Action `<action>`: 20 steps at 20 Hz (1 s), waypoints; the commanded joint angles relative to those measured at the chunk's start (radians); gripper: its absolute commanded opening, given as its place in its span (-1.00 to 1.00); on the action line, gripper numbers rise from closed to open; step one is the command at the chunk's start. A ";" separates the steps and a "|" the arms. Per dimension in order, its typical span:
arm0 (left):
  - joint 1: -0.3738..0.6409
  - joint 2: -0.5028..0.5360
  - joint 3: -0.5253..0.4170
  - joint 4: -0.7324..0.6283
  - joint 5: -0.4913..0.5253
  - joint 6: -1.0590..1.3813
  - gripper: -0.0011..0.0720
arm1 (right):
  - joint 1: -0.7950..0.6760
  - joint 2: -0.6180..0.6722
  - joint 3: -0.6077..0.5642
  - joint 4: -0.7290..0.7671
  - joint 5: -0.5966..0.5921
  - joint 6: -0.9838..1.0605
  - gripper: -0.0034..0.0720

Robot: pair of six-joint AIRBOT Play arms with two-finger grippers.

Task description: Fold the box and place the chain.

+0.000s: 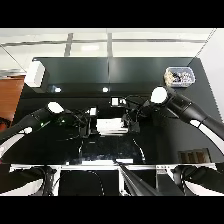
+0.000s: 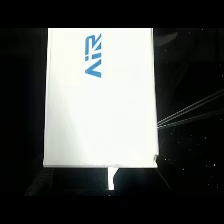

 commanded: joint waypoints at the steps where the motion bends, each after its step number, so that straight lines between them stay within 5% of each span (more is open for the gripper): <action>1: -0.001 0.000 0.001 0.000 0.000 0.002 -0.03 | -0.001 -0.001 0.001 0.001 -0.004 0.000 -0.17; 15: -0.001 0.000 0.001 0.000 0.000 0.002 -0.03 | -0.001 -0.005 -0.010 0.000 0.021 0.006 -0.17; 20: -0.001 0.000 0.001 0.000 0.000 0.002 -0.03 | -0.063 0.104 0.006 0.009 0.073 0.310 -0.17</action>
